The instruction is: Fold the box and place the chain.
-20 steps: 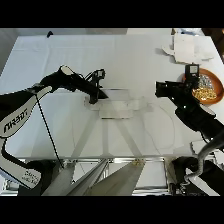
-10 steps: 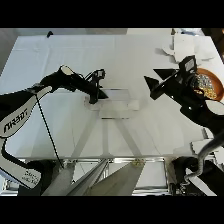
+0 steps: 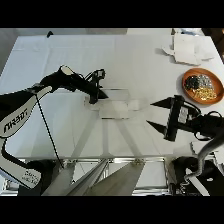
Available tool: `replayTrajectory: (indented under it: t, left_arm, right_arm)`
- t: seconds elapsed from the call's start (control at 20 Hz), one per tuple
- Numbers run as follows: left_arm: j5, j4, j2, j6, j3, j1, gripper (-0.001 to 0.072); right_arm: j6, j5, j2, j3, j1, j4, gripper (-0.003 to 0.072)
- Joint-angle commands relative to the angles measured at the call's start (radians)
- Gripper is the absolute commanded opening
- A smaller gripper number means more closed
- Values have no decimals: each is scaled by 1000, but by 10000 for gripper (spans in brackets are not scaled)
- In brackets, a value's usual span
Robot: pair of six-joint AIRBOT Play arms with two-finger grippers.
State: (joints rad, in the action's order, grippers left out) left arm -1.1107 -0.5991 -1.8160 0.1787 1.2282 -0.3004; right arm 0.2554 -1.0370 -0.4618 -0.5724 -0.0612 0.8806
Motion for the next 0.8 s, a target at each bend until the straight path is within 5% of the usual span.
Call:
replayTrajectory:
  t: [0.0, 0.2, 0.6, 0.75]
  left_arm:
    - [0, 0, -1, 0, 0, 0, 14]
    - [0, 0, -1, 0, 0, 0, 14]
    - [0, 0, -1, 0, 0, 0, 14]
    - [0, 0, -1, 0, 0, 0, 14]
  right_arm:
    - [31, -23, 40, 31, -14, 92, 579]
    - [-74, 120, 30, 159, -89, 119, 601]
    - [-77, 99, -251, 184, -162, 11, 594]
    - [-77, 212, -317, 184, -162, -2, 708]
